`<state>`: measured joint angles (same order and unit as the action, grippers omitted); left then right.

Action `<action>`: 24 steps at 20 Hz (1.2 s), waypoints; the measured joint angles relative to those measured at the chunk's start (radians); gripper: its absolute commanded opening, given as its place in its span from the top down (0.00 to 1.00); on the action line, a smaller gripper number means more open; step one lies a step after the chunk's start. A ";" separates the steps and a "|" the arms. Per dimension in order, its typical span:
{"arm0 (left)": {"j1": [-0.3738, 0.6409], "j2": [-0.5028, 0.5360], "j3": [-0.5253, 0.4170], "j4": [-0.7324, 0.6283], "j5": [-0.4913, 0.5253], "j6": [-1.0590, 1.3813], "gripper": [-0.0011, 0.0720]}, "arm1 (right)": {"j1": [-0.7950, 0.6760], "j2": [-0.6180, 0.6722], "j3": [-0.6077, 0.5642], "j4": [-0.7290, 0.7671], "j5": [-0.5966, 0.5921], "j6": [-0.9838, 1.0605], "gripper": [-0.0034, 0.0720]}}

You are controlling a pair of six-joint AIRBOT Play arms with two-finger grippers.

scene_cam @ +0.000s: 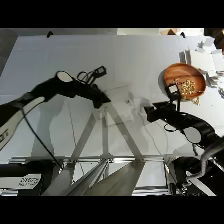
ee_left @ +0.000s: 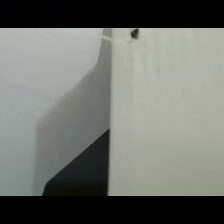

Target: Fold the box and place the chain.

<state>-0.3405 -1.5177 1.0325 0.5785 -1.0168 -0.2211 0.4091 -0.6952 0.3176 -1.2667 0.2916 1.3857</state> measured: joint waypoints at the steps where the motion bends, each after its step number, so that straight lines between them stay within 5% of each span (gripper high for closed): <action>1: 0.026 0.041 0.000 0.036 -0.023 0.011 0.98 | 0.000 0.019 0.008 -0.018 -0.010 0.000 0.32; 5: 0.150 0.187 0.000 0.113 -0.215 0.138 0.98 | 0.000 0.087 0.024 -0.069 -0.027 0.000 0.32; 9: 0.194 0.208 -0.006 0.126 -0.326 0.229 0.98 | 0.000 0.116 0.028 -0.087 -0.030 0.000 0.32; 24: 0.000 -0.068 -0.011 0.012 -0.038 0.359 0.98 | 0.000 0.125 0.028 -0.095 -0.015 0.000 0.32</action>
<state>-0.3405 -1.5852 1.0218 0.5907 -1.0546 0.1375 0.4091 -0.5701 0.3458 -1.3617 0.2768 1.3861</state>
